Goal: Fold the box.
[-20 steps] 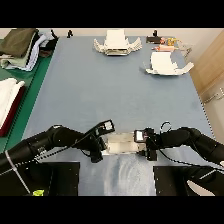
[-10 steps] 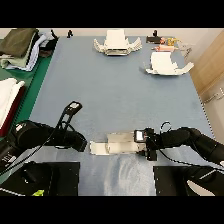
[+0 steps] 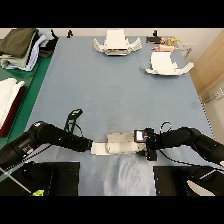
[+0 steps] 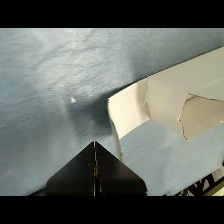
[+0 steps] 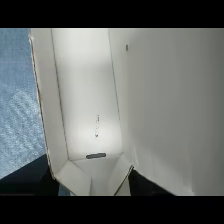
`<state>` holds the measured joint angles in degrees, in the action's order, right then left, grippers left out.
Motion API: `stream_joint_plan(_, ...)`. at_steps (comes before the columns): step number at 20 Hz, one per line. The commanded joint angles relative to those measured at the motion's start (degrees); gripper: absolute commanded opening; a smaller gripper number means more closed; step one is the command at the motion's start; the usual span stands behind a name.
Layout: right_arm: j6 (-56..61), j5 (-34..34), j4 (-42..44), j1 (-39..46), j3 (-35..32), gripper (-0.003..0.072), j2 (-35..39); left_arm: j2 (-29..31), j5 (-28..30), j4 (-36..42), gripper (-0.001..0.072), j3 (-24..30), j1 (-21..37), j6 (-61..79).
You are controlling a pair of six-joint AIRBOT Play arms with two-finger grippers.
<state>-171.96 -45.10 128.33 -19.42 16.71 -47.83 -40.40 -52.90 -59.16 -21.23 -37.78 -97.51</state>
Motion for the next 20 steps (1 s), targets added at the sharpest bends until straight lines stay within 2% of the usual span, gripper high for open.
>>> stream_joint_plan(1,0.00,0.00,0.00,0.02,0.02,0.0472,0.04,-6.86,5.33,4.15,0.0015,0.26,-4.94,0.66)
stream_joint_plan(3,0.00,0.00,0.00,0.02,0.02,0.0472,0.04,-8.20,6.64,5.75,0.0016,-0.59,-6.71,0.70)
stream_joint_plan(7,0.00,0.00,0.00,0.02,0.02,0.0473,0.04,-7.17,5.16,5.79,0.0019,-5.09,-6.78,0.72)
stream_joint_plan(8,0.00,0.00,0.00,0.02,0.02,0.0472,0.04,-6.93,4.92,5.77,0.0157,-6.14,-6.78,0.79)
stream_joint_plan(9,0.00,0.00,0.00,0.02,0.02,0.0472,0.04,-6.84,4.74,5.68,0.0461,-7.02,-6.78,0.76)
stream_joint_plan(10,0.00,0.00,0.00,0.04,0.02,0.0472,0.04,-6.86,4.76,5.53,0.0498,-7.50,-6.78,0.87)
stream_joint_plan(11,0.00,0.00,0.00,0.02,0.02,0.0472,0.04,-6.86,4.79,5.25,0.0447,-7.58,-6.78,0.87)
stream_joint_plan(12,0.00,0.00,0.00,0.02,0.02,0.0472,0.04,-6.93,4.70,5.09,0.0362,-7.56,-6.78,0.90)
stream_joint_plan(16,0.00,0.00,0.00,0.02,0.02,0.0472,0.04,-7.02,5.38,6.12,0.0361,-7.56,-6.80,0.87)
stream_joint_plan(20,0.00,0.00,0.00,0.02,0.02,0.0472,0.04,-7.15,10.21,8.15,0.0362,-7.43,-6.88,0.66)
